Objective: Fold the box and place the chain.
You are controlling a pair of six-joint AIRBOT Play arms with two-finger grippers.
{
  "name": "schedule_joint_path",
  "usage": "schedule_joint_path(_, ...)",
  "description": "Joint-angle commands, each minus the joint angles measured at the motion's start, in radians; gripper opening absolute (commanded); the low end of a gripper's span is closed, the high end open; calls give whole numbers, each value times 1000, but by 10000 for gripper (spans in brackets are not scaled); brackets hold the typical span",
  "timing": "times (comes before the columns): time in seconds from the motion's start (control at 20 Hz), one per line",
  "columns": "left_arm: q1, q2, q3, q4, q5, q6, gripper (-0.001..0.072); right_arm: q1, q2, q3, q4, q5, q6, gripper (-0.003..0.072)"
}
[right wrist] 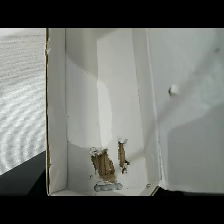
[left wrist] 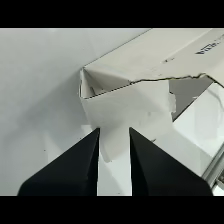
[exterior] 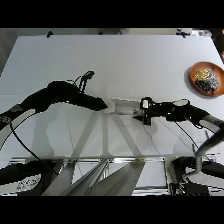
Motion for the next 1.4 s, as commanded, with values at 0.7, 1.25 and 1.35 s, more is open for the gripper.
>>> schedule_joint_path(0.7, -47, 0, 40, -26, 79, 2, 495, 0, 1, 0, 0, 0, 0, 502)
schedule_joint_path(1.25, 69, 69, 80, 105, 216, -76, 495, 0, 1, 0, 0, 0, 0, 502)
schedule_joint_path(1.35, 71, 64, 80, 182, 180, -160, 516, 0, 1, 0, 0, 0, 0, 502)
